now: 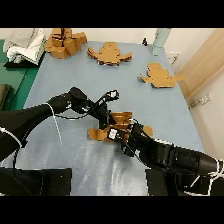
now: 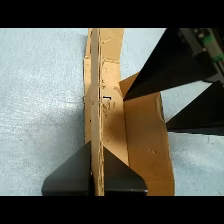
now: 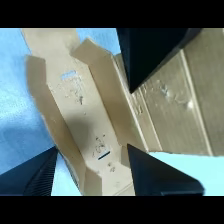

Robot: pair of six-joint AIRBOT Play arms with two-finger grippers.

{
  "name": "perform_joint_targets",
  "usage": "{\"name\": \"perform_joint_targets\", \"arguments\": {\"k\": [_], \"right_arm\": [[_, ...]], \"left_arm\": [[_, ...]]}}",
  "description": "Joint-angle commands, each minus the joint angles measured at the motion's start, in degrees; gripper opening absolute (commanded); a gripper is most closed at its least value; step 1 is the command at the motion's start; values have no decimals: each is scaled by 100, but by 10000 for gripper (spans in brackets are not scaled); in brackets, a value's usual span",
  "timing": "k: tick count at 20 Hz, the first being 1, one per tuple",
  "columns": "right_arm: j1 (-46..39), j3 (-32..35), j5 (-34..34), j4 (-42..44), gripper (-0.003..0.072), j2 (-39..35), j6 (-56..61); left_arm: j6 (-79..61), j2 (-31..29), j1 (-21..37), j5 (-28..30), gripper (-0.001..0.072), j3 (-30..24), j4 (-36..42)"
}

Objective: Fold the box.

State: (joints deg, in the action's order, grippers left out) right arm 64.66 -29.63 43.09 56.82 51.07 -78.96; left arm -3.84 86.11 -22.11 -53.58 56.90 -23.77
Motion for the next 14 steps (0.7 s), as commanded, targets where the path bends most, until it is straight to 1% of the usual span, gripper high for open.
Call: {"name": "perform_joint_targets", "arguments": {"k": [1, 2, 3, 4, 6, 9, 11, 14], "right_arm": [[-17, -11, 63, 59, 661, -7, 105], [-85, -13, 55, 48, 661, -7, 105], [-170, -11, 74, 68, 702, -4, 107], [-254, -11, 94, 68, 720, -7, 96], [-393, -11, 81, 0, 720, -9, -7], [-737, 20, -302, 22, 720, -133, -498], [-1093, 116, -595, 400, 720, -293, -1071], [-1657, 125, -695, 1228, 719, -365, -2194]], "left_arm": [[-2, 4, -2, 0, 11, 4, 0], [-2, 4, 0, 0, 11, 4, 0], [-2, 4, -2, 0, 11, 4, -2], [-2, 4, 0, 0, 11, 4, 0], [-2, 4, -2, 0, 12, 4, -2], [-2, 4, -2, 0, 11, 4, -2], [-2, 4, -2, 0, 11, 4, -2], [-2, 4, -2, 0, 11, 4, -2]]}}
